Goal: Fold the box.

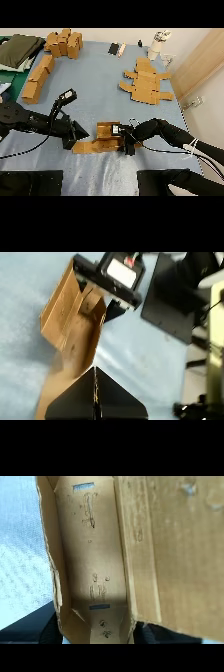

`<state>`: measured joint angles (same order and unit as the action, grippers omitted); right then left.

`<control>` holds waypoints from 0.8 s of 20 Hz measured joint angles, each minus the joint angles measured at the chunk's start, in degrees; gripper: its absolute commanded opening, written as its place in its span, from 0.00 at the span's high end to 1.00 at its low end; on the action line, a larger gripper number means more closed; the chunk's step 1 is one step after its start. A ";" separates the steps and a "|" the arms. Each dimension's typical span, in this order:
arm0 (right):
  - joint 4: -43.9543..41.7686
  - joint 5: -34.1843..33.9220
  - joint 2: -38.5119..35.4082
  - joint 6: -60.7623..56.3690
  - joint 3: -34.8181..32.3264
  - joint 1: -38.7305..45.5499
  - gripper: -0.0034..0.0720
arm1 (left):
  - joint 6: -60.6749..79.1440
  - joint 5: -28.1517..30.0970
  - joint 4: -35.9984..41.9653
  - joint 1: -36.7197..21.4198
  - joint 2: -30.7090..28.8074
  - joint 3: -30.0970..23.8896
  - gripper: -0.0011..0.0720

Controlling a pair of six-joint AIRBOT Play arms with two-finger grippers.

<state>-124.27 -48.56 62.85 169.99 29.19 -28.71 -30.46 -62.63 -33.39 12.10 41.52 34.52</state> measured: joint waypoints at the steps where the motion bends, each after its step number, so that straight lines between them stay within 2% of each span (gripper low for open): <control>1: 0.00 0.00 0.00 0.02 0.00 0.00 0.29 | 2.69 -0.66 -1.79 -0.98 -1.09 -0.72 0.27; 2: 0.00 0.00 0.00 0.02 0.00 0.02 0.29 | 6.23 -0.68 -2.51 -1.84 -1.86 -1.95 0.16; 5: 0.28 0.00 0.00 0.02 0.00 0.02 0.29 | 20.83 4.24 0.66 -2.67 -2.95 -8.04 0.14; 6: 0.44 0.02 0.00 0.02 0.00 0.04 0.29 | 25.86 6.95 2.97 -2.03 -3.10 -10.34 0.02; 10: 0.66 0.02 0.00 0.02 0.00 0.13 0.29 | 37.92 18.75 10.58 3.45 -1.31 -16.92 0.03; 14: 0.83 0.02 0.00 0.02 0.02 0.13 0.29 | 42.12 26.62 13.94 9.51 4.83 -18.34 0.03; 16: 0.87 0.02 0.00 0.02 0.02 0.13 0.29 | 42.97 28.52 14.60 11.67 7.78 -18.16 0.03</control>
<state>-123.39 -48.53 62.85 170.01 29.21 -28.58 12.51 -34.11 -18.79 23.77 49.30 16.36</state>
